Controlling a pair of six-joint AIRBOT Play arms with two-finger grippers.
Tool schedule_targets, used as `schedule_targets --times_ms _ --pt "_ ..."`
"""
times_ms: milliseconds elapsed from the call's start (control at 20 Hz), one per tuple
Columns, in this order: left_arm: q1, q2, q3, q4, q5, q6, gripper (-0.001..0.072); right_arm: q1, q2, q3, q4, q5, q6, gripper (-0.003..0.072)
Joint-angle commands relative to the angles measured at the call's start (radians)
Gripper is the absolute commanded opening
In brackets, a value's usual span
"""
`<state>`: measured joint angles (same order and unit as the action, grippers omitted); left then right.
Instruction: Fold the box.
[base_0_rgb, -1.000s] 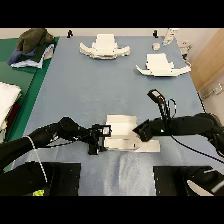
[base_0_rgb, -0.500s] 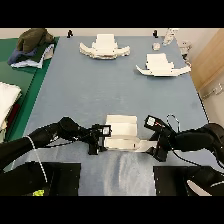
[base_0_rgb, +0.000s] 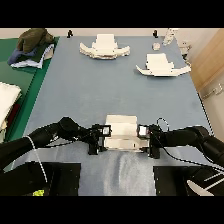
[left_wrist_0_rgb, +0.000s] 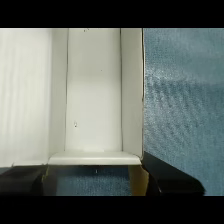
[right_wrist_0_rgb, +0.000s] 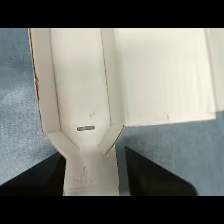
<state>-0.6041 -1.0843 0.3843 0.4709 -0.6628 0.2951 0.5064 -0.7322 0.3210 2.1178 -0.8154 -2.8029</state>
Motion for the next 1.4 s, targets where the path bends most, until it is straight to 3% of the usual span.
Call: schedule_targets --times_ms 0,50,150,300,350,650,700,750,800,1150,1200,1250,1350 --pt "0.001 0.001 0.001 0.0 0.0 0.0 0.0511 0.002 -0.027 -0.002 0.088 0.016 -0.105 0.0442" --pt "0.001 0.001 0.001 0.0 0.0 0.0 0.0511 0.01 -0.027 -0.002 0.09 0.015 -0.105 0.0441" --pt "0.001 0.001 0.001 0.0 0.0 0.0 0.0511 0.044 -0.027 -0.002 0.091 0.023 -0.104 0.0354" --pt "0.001 0.001 0.001 0.0 0.0 0.0 0.0511 0.08 -0.028 -0.002 0.089 0.038 -0.104 0.0119" --pt "0.001 0.001 0.001 0.0 0.0 0.0 0.0511 0.086 -0.028 -0.002 0.09 0.053 -0.104 0.0081" --pt "0.001 0.001 0.001 0.0 0.0 0.0 0.0511 0.096 -0.06 -0.002 0.097 0.119 -0.104 0.0086" --pt "0.001 0.001 0.001 0.0 0.0 0.0 0.0511 0.096 -0.061 -0.002 0.098 0.121 -0.104 0.0173" --pt "0.001 0.001 0.001 0.0 0.0 0.0 0.0511 0.097 -0.061 -0.002 0.098 0.127 -0.104 0.0503" --pt "0.001 0.001 0.001 0.0 0.0 0.0 0.0511 0.096 -0.061 -0.002 0.097 0.129 -0.104 0.0637" --pt "0.001 0.001 0.001 0.0 0.0 0.0 0.0511 0.096 -0.056 0.0 0.069 0.103 -0.034 0.0652" --pt "0.001 0.001 0.001 0.0 0.0 0.0 0.0512 0.095 -0.051 0.006 0.031 0.076 0.046 0.0593" --pt "0.001 0.001 0.001 0.0 0.0 0.0 0.0511 0.092 -0.041 0.018 -0.039 0.031 0.153 0.0385" --pt "0.001 0.001 0.001 0.0 0.0 0.0 0.0511 0.092 -0.022 0.058 -0.232 -0.066 0.469 0.0122"
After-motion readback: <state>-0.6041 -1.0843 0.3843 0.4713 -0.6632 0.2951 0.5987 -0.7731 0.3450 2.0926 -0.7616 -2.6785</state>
